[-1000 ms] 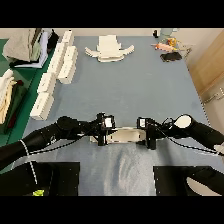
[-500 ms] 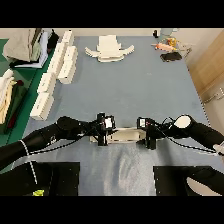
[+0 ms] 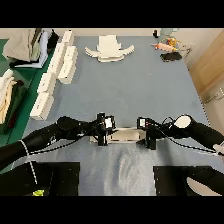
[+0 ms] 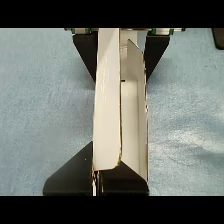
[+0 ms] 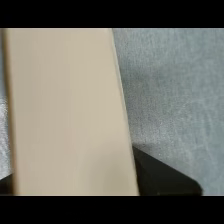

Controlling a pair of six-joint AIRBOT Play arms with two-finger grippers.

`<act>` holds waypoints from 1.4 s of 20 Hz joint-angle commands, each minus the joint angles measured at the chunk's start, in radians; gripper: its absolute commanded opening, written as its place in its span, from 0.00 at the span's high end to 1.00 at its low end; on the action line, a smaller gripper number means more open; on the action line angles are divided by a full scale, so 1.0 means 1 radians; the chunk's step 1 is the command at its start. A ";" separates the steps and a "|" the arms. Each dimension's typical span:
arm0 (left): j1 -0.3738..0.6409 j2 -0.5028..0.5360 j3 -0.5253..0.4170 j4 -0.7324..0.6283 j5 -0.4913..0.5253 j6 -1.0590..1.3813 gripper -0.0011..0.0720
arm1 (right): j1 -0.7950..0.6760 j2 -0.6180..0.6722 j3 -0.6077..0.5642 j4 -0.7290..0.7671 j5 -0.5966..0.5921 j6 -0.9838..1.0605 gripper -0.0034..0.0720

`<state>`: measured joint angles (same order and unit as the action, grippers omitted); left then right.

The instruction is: Fold the box.

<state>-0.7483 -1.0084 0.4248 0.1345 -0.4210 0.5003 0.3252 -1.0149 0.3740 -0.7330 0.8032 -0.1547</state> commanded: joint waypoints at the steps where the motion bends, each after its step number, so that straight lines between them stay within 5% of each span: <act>1: 0.001 0.000 0.001 0.000 -0.001 0.000 0.97 | 0.001 0.000 0.000 0.000 0.003 -0.001 0.28; 18: 0.002 -0.001 0.001 -0.015 -0.025 0.000 0.96 | 0.001 0.000 0.000 0.000 0.003 0.000 0.28; 19: 0.002 0.000 0.001 -0.015 -0.017 0.000 0.71 | 0.001 0.000 0.000 0.000 0.003 0.000 0.28; 20: 0.002 0.001 0.001 -0.015 0.007 -0.010 0.31 | 0.001 0.000 0.000 0.000 0.003 0.000 0.28; 21: 0.002 0.006 0.001 -0.014 0.038 -0.056 0.23 | 0.001 0.000 0.000 0.000 0.003 0.000 0.28; 25: 0.002 0.105 -0.004 0.140 0.087 -0.422 0.23 | 0.001 0.000 0.000 0.000 0.003 0.000 0.28; 28: 0.002 0.227 -0.013 0.612 -0.121 -1.035 0.23 | 0.001 0.000 0.000 0.000 0.003 0.000 0.28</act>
<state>-0.7464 -0.8726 0.4168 0.3771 -0.4091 -0.0032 0.3252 -1.0157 0.3740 -0.7338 0.8078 -0.1555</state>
